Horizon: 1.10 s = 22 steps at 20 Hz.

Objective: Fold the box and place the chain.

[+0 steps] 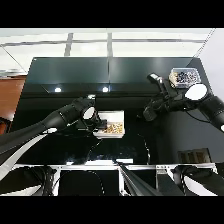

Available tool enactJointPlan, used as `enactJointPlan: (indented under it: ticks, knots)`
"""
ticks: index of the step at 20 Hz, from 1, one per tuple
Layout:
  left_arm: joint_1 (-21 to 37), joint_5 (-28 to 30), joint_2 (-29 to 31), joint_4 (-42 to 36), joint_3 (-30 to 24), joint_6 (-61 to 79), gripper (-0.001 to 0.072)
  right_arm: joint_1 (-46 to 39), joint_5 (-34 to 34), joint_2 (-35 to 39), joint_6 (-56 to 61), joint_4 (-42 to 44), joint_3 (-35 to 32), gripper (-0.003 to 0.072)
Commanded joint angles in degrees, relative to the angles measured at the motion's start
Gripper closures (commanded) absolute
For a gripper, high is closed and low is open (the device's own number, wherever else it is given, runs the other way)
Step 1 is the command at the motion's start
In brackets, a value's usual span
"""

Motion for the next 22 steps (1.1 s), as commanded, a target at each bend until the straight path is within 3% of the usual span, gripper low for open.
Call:
enactJointPlan:
  ticks: [1, 7, 8, 9, 10, 13, 15, 18, 20, 22]
  knots:
    - [0.0, 0.0, 0.0, 0.0, 0.0, 0.0, 0.0681, 0.1, -3.1, 0.0, -5.1, -1.3, -4.9, 0.0372]
    - [0.0, -0.7, 0.0, 0.0, 0.3, -2.4, 0.0677, 1.9, -6.7, 0.0, -6.2, -1.2, -7.1, 0.0372]
    - [0.0, -1.0, 0.1, 0.1, 0.9, -2.5, 0.0593, 1.9, -6.7, 0.0, -6.1, -1.2, -7.1, 0.0372]
    - [-0.1, -1.1, 0.4, 0.3, 1.4, -2.5, 0.0394, 1.9, -6.7, 0.0, -6.1, -1.2, -7.1, 0.0372]
    - [-0.2, -1.1, 1.0, 0.5, 2.0, -2.9, 0.0278, 1.9, -6.7, 0.0, -6.1, -1.2, -7.1, 0.0372]
    - [-0.4, -2.1, 5.6, 4.0, 2.9, -2.3, 0.0277, 1.9, -6.7, 0.0, -6.1, -1.2, -7.1, 0.0372]
    - [-0.7, -5.7, 10.6, 8.8, 2.6, 0.5, 0.0277, 1.9, -6.7, 0.0, -6.1, -1.2, -7.1, 0.0372]
    - [1.0, -10.1, 20.4, 17.5, -2.2, 3.8, 0.0277, 1.9, -6.8, 0.0, -6.1, -1.2, -7.1, 0.0372]
    - [7.0, -8.6, 28.1, 17.1, -8.5, 5.5, 0.0277, 1.9, -6.7, 0.0, -6.1, -1.1, -7.1, 0.0372]
    - [17.2, -2.4, 34.5, 7.5, -15.7, 12.9, 0.0278, 1.9, -6.8, 0.0, -6.1, -1.1, -7.1, 0.0372]
